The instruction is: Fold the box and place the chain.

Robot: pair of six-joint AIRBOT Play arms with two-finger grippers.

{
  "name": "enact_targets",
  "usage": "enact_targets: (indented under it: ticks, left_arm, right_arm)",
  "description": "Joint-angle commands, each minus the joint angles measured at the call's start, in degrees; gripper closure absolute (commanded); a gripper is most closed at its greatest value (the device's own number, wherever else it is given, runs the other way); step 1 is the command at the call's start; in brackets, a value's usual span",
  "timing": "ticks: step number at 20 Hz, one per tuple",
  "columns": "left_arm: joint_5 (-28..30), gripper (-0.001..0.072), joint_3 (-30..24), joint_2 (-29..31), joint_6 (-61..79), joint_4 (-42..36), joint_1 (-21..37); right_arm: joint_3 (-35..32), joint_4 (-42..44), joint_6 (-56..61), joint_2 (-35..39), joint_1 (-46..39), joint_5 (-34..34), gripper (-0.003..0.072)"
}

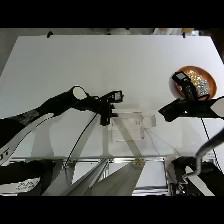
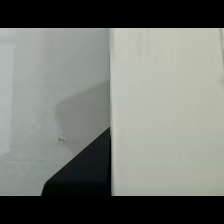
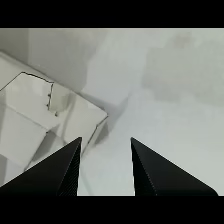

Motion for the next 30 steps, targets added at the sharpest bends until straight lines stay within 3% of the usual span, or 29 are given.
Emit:
enact_targets:
  ticks: [1,5,11,18,30]
  left_arm:
    - [2.89,0.0709,0.11,-1.44,0.44,0.94,-0.50]
    - [6.19,0.0707,0.11,-1.44,0.55,2.51,-2.71]
    - [6.34,0.0704,0.11,-1.22,0.52,3.41,-3.30]
    - [8.94,0.0707,0.11,3.45,0.37,3.76,-3.17]
    - [8.92,0.0706,0.09,0.94,-0.07,4.00,-3.19]
  right_arm:
    - [0.26,-0.63,-0.07,0.20,0.04,-0.04,0.0338]
    - [0.26,-0.63,-0.07,0.20,0.04,-0.04,0.0340]
    - [0.26,-0.66,-0.09,0.20,0.04,0.04,0.0347]
    - [0.26,-0.66,-0.09,0.20,0.04,0.00,0.0348]
    - [0.26,-0.68,-0.07,0.20,0.04,0.02,0.0348]
